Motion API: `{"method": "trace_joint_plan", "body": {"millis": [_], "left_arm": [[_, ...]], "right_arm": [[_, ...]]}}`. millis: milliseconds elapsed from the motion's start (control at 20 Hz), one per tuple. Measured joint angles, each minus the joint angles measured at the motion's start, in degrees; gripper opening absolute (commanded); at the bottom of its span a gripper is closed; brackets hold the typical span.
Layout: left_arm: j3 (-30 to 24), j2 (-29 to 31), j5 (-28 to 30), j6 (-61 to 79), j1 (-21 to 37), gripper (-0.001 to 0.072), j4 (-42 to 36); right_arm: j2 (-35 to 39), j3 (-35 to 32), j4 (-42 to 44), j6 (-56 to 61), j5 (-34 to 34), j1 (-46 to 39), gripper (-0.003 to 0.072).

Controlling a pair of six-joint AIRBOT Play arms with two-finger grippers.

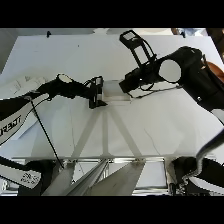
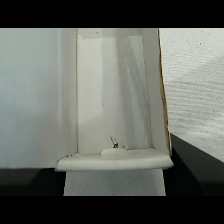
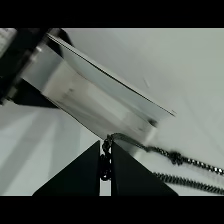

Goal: Fold the box and place the chain.

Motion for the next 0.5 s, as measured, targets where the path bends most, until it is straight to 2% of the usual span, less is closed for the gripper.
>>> {"method": "trace_joint_plan", "body": {"millis": [200, 450, 500], "left_arm": [[0.0, 0.0, 0.0, 0.0, 0.0, 0.0393, 0.0], [0.0, 0.0, 0.0, 0.0, 0.0, 0.0393, 0.0], [0.0, 0.0, 0.0, 0.0, 0.0, 0.0393, 0.0]], "right_arm": [[-1.7, 0.0, 4.2, -2.5, -3.8, 0.8, 0.0016], [-7.3, 0.0, 3.3, -3.6, -3.8, 1.0, 0.0025], [-8.9, 0.0, 3.1, -3.7, -3.0, 1.0, 0.0138]]}}
